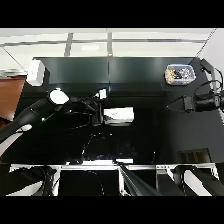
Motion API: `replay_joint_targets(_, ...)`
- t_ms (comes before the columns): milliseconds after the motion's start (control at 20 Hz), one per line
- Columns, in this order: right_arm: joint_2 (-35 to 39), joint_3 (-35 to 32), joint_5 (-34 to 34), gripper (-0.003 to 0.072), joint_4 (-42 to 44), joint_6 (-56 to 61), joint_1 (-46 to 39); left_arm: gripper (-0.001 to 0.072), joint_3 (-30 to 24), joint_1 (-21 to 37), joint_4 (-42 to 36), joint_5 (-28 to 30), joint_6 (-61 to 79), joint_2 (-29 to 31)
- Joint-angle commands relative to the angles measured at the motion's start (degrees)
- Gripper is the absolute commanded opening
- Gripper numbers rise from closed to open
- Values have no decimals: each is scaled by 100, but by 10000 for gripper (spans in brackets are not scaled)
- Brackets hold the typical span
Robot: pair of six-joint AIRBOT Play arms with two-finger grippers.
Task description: Fold the box and place the chain.
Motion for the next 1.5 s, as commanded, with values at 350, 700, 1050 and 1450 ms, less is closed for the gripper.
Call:
replay_joint_targets(350,118,-4,-295,17,-61,-155,-125,706,1222,-501,-2,118,-1255,-1467)
replay_joint_targets(700,118,-4,-374,17,-61,-234,-125,706,1381,-483,55,-442,-1587,-1746)
replay_joint_targets(1050,118,-4,-396,17,-61,-247,-125,706,1384,-560,470,-516,-1311,-1746)
replay_joint_targets(1450,118,-4,-420,17,-61,-247,-125,706,1394,-833,1121,-321,-1126,-1751)
